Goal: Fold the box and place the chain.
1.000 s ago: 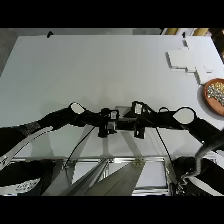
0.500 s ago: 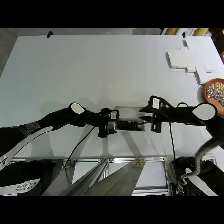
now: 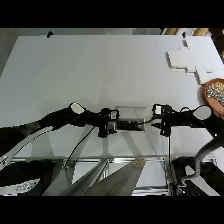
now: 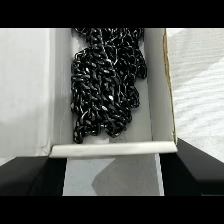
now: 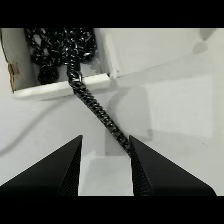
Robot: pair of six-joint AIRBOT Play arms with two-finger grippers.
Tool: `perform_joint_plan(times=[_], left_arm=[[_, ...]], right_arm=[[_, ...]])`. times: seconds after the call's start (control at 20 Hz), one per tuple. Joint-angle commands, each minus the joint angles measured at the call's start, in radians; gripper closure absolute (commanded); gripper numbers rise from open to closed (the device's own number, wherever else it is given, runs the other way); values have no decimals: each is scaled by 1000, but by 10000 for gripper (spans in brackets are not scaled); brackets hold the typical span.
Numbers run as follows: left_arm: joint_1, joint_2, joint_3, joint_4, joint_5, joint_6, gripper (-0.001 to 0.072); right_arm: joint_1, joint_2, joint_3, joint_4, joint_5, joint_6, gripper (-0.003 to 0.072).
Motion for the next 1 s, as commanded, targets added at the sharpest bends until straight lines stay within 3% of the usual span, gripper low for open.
perform_joint_plan(times=[0.0,0.3,0.4,0.5,0.75,0.95], left_arm=[[0,1,0,0,0,0,617],[0,1,0,0,0,0,617],[0,1,0,0,0,0,617],[0,1,0,0,0,0,617],[0,1,0,0,0,0,617],[0,0,0,0,0,0,617]], right_arm=[[32,-32,-13,21,-35,-66,351],[103,-123,-13,94,-142,-66,371],[119,-127,-13,100,-150,-64,471],[118,-122,-13,59,-120,36,669],[118,-20,-13,-243,-105,637,669],[118,168,-13,-197,-71,706,668]])
